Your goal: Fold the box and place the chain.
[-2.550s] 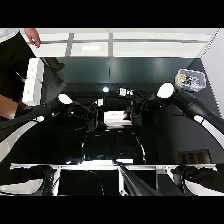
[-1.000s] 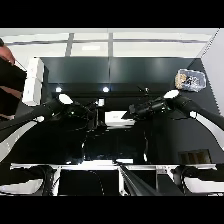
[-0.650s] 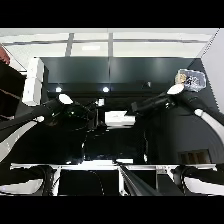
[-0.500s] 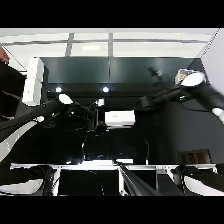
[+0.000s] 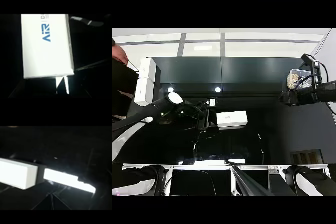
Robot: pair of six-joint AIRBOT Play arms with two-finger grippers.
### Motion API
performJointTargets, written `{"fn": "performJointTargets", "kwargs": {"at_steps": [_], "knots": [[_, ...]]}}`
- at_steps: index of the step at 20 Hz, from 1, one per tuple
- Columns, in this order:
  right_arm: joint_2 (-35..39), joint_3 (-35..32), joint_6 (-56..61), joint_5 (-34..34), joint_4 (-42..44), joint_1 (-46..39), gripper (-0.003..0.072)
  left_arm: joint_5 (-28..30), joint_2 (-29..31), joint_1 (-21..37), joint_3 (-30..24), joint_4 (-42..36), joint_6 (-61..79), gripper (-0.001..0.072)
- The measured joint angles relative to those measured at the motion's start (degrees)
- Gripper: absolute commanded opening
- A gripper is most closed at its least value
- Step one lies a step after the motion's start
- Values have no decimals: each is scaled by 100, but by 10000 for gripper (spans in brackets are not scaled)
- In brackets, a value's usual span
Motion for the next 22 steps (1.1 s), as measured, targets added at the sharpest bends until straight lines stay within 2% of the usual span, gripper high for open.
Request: {"fn": "performJointTargets", "kwargs": {"at_steps": [3,5,7,12,15,22], "knots": [[50,-4,55,-33,-221,-37,16,-363,557,101,44,431,-595,720],[63,-7,66,-61,-297,-48,17,-315,824,79,136,428,-1029,720],[70,-9,79,-140,-321,-55,17,-83,813,-125,354,380,-1467,720],[76,-9,96,-350,-284,-59,17,341,28,-785,1172,376,-2323,719],[76,-7,96,-407,-269,-59,17,192,-452,-999,1523,369,-2621,719],[76,-7,94,-442,-258,-59,17,-35,-876,-1134,1720,356,-2820,719]]}}
